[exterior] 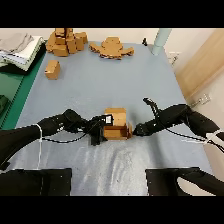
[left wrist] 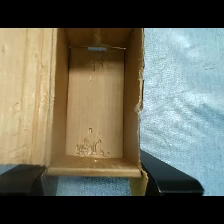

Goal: Fold the box.

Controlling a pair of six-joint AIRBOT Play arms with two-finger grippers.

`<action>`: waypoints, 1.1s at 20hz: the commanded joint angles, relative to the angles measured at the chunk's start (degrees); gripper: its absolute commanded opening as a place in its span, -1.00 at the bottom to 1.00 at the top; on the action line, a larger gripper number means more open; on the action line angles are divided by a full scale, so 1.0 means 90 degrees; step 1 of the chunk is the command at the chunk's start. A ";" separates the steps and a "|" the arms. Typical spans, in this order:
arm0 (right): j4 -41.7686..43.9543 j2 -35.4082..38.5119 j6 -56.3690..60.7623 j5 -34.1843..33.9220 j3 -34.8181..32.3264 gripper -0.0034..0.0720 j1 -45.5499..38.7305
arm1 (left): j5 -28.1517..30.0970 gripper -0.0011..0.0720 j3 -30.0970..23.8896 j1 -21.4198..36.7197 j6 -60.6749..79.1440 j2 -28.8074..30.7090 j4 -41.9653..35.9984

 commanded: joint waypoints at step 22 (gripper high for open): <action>-0.3997 -0.1173 0.6557 0.0532 0.1736 0.39 0.3456 | 0.0000 0.19 0.0005 0.0002 0.0002 0.0002 0.0000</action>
